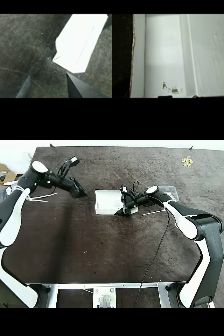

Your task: Fold the box and place the chain.

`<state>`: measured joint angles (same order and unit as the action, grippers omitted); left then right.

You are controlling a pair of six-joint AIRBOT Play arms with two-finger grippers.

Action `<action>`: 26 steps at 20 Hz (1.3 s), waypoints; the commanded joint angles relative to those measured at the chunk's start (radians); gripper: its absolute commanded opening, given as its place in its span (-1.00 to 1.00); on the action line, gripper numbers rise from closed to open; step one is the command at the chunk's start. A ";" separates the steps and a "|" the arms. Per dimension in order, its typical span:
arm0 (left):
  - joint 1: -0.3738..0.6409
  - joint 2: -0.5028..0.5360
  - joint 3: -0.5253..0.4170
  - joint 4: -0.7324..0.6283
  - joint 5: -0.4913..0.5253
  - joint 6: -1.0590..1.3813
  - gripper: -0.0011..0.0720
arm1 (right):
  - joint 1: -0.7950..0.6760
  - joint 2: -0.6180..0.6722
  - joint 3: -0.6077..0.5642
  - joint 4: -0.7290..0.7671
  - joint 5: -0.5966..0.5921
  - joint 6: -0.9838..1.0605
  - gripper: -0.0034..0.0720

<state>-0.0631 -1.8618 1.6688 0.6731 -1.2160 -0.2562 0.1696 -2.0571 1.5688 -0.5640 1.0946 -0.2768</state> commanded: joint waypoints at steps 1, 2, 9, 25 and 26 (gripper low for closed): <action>0.051 -0.061 -0.072 -0.211 -0.059 0.305 0.35 | 0.000 0.000 0.000 0.000 0.000 0.000 0.27; 0.051 -0.087 -0.072 -0.219 -0.067 0.328 0.35 | 0.000 0.000 0.000 0.000 0.000 0.000 0.27; 0.034 -0.203 -0.072 -0.267 -0.110 0.599 0.88 | 0.000 0.000 0.000 0.000 0.000 0.000 0.27; -0.019 -0.235 -0.074 -0.275 -0.121 0.711 0.96 | 0.000 0.000 0.000 0.000 0.000 0.000 0.27; -0.019 -0.235 -0.074 -0.292 -0.124 0.722 0.96 | 0.000 0.000 0.000 0.000 0.000 0.000 0.27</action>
<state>-0.0803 -2.0911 1.5936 0.4011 -1.3266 0.4500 0.1696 -2.0571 1.5688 -0.5640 1.0946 -0.2768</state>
